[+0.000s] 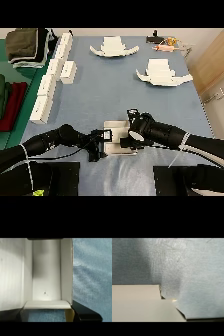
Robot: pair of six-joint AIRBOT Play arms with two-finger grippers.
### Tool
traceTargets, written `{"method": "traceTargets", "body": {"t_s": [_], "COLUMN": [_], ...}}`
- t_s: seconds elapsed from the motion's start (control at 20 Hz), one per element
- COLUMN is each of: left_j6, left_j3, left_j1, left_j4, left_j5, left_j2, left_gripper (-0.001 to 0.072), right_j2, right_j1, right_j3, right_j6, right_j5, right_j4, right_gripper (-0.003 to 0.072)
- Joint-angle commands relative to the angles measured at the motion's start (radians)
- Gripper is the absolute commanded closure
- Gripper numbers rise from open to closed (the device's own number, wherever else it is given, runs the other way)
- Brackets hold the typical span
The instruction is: Fold the box.
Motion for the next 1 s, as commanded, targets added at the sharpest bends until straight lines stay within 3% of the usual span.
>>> {"method": "traceTargets", "body": {"t_s": [0.0, 0.05, 0.1, 0.35, 0.65, 0.7, 0.75, 0.8, 0.95], "left_j6": [0.000, 0.000, 0.000, 0.000, 0.000, 0.000, 0.000, 0.000, 0.000], "left_j3": [0.000, 0.000, 0.000, 0.000, 0.000, 0.000, 0.000, 0.000, 0.000], "left_j1": [0.000, 0.000, 0.000, 0.000, 0.000, 0.000, 0.000, 0.000, 0.000], "left_j4": [0.001, 0.001, 0.001, 0.001, 0.001, 0.001, 0.001, 0.001, 0.001], "left_j5": [0.000, 0.000, 0.000, 0.000, 0.000, 0.000, 0.000, 0.000, 0.000], "left_j2": [0.000, 0.000, 0.000, 0.000, 0.000, 0.000, 0.000, 0.000, 0.000], "left_gripper": [0.0187, 0.0187, 0.0187, 0.0187, 0.0186, 0.0186, 0.0186, 0.0187, 0.0187], "right_j2": [-0.001, -0.001, 0.001, 0.057, 0.236, 0.268, 0.293, 0.309, 0.302], "right_j1": [0.009, 0.010, 0.010, 0.007, 0.005, -0.009, -0.043, -0.093, -0.298], "right_j3": [0.001, 0.001, 0.001, 0.008, 0.077, 0.079, 0.079, 0.079, 0.078], "right_j6": [0.000, -0.002, -0.004, -0.004, -0.004, -0.004, -0.022, -0.068, -0.268], "right_j5": [0.016, 0.031, 0.053, 0.086, 0.106, 0.124, 0.153, 0.181, 0.165], "right_j4": [0.002, 0.019, 0.038, 0.042, -0.086, -0.118, -0.143, -0.154, -0.105], "right_gripper": [0.0416, 0.0200, 0.0160, 0.0161, 0.0166, 0.0248, 0.0523, 0.0685, 0.0686]}}
